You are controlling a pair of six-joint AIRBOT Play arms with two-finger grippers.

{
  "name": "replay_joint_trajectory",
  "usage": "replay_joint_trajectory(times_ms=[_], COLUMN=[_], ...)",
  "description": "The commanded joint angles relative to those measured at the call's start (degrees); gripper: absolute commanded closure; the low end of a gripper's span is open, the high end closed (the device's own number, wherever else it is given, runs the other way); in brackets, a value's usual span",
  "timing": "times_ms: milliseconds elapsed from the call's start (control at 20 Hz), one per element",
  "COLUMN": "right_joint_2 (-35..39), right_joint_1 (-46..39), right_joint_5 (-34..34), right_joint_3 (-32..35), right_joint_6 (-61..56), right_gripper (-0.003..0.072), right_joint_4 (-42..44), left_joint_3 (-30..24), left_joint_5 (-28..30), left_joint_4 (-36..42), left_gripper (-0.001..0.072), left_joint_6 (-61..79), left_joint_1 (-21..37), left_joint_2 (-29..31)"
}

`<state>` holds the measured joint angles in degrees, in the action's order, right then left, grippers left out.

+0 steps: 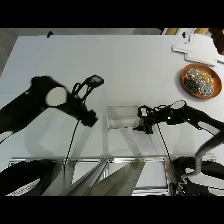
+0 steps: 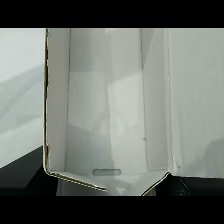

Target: Fold the box and place the chain.

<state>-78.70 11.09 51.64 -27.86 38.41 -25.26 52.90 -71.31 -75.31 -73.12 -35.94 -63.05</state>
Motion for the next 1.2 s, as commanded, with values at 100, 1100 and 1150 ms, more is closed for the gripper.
replay_joint_trajectory(times_ms=[100,1100,1150], right_joint_2=[0.02,0.02,0.02], right_joint_1=[0.02,0.02,0.02], right_joint_5=[0.0,0.0,0.0], right_joint_3=[0.0,0.0,0.0], right_joint_6=[-0.02,-0.02,-0.02], right_gripper=[0.0278,0.0278,0.0278], right_joint_4=[0.02,0.02,0.02], left_joint_3=[-17.07,-17.9,-17.9], left_joint_5=[20.35,21.16,21.53], left_joint_4=[18.25,54.95,54.93], left_gripper=[0.0012,0.0006,0.0006], left_joint_6=[62.53,101.7,101.7], left_joint_1=[9.68,9.2,9.2], left_joint_2=[-1.16,-17.84,-17.84])
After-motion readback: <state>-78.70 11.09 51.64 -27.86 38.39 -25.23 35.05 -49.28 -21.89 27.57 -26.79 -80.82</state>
